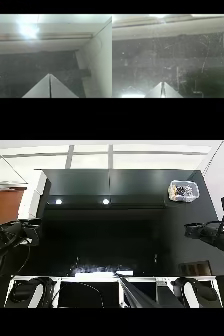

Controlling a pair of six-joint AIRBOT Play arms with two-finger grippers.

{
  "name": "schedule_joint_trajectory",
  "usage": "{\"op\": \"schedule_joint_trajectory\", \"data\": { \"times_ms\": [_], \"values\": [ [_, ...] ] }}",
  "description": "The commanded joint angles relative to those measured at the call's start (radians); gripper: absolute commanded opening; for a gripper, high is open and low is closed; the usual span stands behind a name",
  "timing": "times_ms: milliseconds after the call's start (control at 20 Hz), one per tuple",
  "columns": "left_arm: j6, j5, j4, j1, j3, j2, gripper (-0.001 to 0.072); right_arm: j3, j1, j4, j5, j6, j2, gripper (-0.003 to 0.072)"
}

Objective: Fold the box and place the chain.

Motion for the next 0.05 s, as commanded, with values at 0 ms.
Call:
{"op": "schedule_joint_trajectory", "data": {
  "times_ms": [0],
  "values": [
    [0.000,0.000,0.000,0.000,0.000,0.001,0.0030,-0.001,0.000,0.000,0.000,0.000,0.000,0.0043]
  ]
}}
